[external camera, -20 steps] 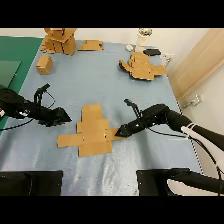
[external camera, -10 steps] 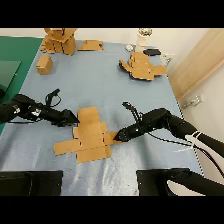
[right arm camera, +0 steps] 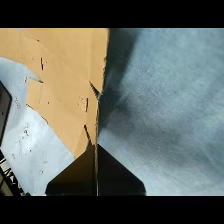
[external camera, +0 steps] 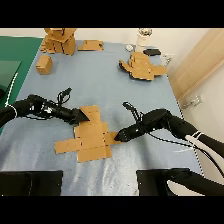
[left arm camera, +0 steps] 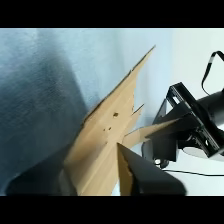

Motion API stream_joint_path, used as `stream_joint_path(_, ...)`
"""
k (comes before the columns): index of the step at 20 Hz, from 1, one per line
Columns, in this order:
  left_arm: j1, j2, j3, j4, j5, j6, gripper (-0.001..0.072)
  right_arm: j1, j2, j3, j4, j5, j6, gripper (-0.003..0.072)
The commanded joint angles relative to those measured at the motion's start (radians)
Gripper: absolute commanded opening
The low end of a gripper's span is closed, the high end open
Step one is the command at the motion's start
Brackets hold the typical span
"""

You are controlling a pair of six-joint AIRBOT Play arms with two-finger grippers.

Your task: Fold the box.

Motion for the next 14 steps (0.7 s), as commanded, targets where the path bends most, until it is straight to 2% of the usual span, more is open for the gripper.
stream_joint_path(1, -0.002, -0.011, 0.011, -0.011, -0.063, 0.076, 0.0344, 0.0, 0.001, 0.0, -0.037, -0.001, 0.023, -0.0001)
stream_joint_path(12, -0.006, -0.014, 0.011, 0.02, -0.116, 0.155, 0.0335, 0.0, 0.001, 0.0, -0.047, 0.018, 0.039, -0.0001)
stream_joint_path(13, -0.006, -0.014, 0.011, 0.038, -0.12, 0.161, 0.0179, 0.0, 0.001, 0.0, -0.047, 0.018, 0.039, -0.0001)
stream_joint_path(14, -0.006, -0.014, 0.011, 0.045, -0.119, 0.163, 0.0145, 0.0, 0.001, 0.0, -0.047, 0.019, 0.041, -0.0001)
